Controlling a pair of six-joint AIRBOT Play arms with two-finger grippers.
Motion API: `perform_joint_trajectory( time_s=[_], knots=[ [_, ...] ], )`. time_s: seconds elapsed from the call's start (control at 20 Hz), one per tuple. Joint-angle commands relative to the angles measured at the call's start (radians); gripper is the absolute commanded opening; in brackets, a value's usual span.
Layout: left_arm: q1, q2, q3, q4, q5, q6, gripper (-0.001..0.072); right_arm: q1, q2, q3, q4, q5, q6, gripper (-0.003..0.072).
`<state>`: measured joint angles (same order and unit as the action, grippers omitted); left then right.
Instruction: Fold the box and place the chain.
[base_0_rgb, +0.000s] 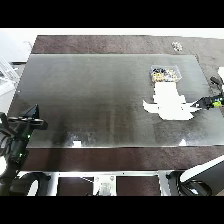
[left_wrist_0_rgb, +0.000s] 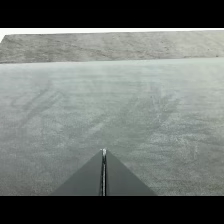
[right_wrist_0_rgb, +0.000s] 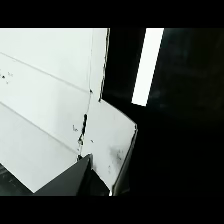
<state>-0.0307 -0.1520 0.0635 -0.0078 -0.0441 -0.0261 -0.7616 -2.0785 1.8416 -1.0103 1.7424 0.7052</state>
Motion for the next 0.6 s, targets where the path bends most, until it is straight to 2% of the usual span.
perform_joint_trajectory(
  time_s=[0.0, 0.1, 0.35, 0.55],
  knots=[
    [0.001, 0.0, 0.0, 0.0, 0.0, 0.0, 0.0022, 0.002, -0.002, 0.0, 0.009, 0.008, -0.003, 0.024],
    [0.001, 0.0, 0.0, 0.0, 0.0, 0.0, 0.0022, 0.002, -0.002, 0.0, 0.06, 0.1, -0.034, 0.001],
    [0.001, 0.0, 0.0, 0.0, 0.0, 0.0, 0.0022, 0.009, 0.031, -0.038, 0.209, 0.101, 0.002, 0.0006],
    [0.001, 0.0, 0.0, 0.0, 0.0, 0.0, 0.0022, 0.054, 0.119, -0.185, 0.262, 0.099, 0.002, 0.0004]
  ],
)
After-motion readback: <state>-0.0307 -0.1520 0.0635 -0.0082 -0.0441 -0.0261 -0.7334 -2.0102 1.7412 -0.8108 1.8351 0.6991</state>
